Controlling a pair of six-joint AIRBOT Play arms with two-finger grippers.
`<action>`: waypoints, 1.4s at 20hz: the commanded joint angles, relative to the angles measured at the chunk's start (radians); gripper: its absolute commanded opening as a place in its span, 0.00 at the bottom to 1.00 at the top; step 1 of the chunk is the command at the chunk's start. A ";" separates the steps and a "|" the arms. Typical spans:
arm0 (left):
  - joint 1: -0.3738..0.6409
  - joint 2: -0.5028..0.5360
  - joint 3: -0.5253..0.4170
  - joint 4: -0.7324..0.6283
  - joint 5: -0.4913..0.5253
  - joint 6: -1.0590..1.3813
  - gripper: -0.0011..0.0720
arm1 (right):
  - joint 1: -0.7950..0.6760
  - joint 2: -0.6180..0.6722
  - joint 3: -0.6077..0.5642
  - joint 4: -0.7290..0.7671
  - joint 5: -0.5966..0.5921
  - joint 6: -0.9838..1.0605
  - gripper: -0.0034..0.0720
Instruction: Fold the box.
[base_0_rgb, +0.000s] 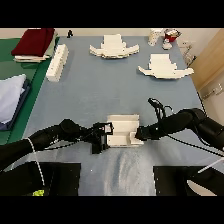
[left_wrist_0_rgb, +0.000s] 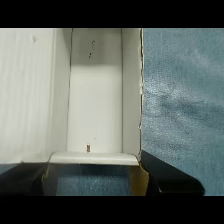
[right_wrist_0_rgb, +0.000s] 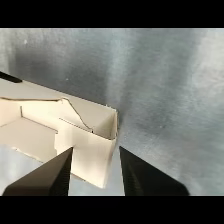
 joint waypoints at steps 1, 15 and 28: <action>0.001 0.001 0.001 0.000 0.000 0.000 0.72 | 0.136 -0.026 0.061 -0.210 0.018 0.239 0.62; 0.001 0.001 0.001 0.000 0.000 0.000 0.72 | 0.408 -0.314 0.243 -0.494 -0.122 0.705 0.60; 0.001 0.001 0.001 0.000 0.000 0.000 0.72 | 0.412 -0.332 0.243 -0.520 -0.117 0.731 0.05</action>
